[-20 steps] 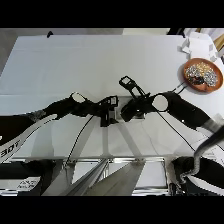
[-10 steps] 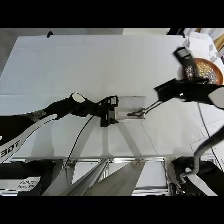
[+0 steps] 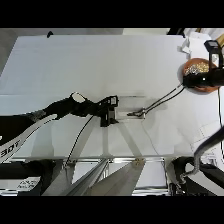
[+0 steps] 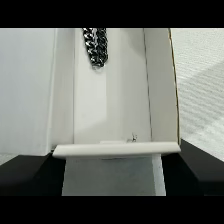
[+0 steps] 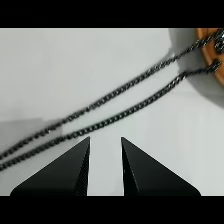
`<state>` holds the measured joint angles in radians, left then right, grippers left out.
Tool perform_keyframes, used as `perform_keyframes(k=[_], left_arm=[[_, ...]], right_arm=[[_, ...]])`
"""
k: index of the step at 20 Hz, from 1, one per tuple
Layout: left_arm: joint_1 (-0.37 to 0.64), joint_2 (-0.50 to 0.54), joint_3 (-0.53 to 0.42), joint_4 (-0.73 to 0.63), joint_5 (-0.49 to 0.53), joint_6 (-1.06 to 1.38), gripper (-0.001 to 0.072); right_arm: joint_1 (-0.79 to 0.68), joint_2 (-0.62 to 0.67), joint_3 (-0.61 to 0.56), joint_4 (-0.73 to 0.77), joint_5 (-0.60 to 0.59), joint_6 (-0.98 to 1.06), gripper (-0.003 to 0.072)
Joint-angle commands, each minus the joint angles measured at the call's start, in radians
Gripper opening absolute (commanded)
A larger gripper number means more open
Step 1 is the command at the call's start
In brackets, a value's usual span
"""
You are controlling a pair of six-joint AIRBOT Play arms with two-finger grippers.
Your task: Fold the box and place the chain.
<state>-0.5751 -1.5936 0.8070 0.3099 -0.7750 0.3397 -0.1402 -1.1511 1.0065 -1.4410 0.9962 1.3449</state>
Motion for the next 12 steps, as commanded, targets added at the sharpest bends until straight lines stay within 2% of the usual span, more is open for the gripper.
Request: perform_keyframes(k=[1, 3, 8, 12], left_arm=[[0.0, 0.0, 0.0, 0.0, 0.0, 0.0, 0.0085], [0.0, 0.0, 0.0, 0.0, 0.0, 0.0, 0.0085], [0.0, 0.0, 0.0, 0.0, 0.0, 0.0, 0.0085], [0.0, 0.0, 0.0, 0.0, 0.0, 0.0, 0.0085]], right_arm=[[-0.002, -0.164, 0.027, -0.03, 0.061, 0.009, 0.0237], [0.02, -0.235, 0.027, -0.03, 0.049, 0.009, 0.0311], [0.066, -0.344, 0.027, -0.03, 0.034, 0.01, 0.0313], [0.065, -0.373, 0.027, -0.033, 0.034, 0.01, 0.0313]])
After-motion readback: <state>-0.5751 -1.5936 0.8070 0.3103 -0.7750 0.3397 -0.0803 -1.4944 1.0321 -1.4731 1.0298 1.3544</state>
